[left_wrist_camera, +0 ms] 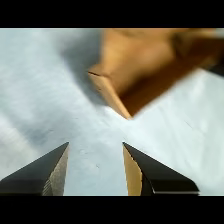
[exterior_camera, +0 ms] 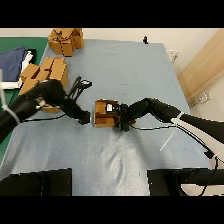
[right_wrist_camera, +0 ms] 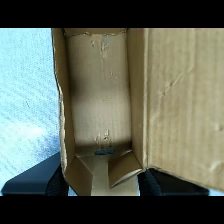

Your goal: Fold the box.

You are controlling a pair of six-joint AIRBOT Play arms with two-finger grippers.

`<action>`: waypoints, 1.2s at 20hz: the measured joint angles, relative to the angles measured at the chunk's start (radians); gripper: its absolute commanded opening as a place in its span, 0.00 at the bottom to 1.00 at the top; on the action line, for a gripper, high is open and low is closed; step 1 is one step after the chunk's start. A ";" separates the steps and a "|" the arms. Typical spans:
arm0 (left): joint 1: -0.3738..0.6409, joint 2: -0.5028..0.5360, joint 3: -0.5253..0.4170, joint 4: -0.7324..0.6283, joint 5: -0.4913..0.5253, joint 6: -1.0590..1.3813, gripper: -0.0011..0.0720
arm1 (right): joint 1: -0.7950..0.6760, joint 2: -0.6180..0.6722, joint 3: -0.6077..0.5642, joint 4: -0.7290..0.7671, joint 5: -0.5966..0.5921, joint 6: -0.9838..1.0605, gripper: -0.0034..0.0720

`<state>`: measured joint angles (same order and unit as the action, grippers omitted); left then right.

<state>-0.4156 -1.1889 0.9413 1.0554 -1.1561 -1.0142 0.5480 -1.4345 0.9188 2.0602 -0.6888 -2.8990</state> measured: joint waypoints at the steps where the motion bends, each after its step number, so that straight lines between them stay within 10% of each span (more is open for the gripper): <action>1: 0.064 0.007 -0.021 -0.063 -0.020 0.180 0.73 | 0.000 0.000 0.000 0.000 0.000 0.000 0.43; 4: 0.215 -0.016 -0.068 -0.184 -0.049 0.637 0.72 | 0.000 0.000 0.000 0.000 -0.001 0.000 0.43; 6: 0.275 -0.049 -0.082 -0.226 -0.021 0.808 0.96 | 0.000 0.000 0.000 0.000 -0.002 0.000 0.43; 8: 0.291 -0.089 -0.090 -0.295 -0.032 0.942 0.96 | 0.000 0.000 0.000 0.000 -0.003 0.000 0.43; 24: 0.071 -0.272 -0.098 -0.426 0.216 1.260 0.96 | 0.000 0.000 0.000 0.004 -0.004 0.001 0.43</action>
<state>-0.3447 -1.4605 0.8429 0.6296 -0.9401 0.2455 0.5480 -1.4345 0.9188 2.0640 -0.6926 -2.8979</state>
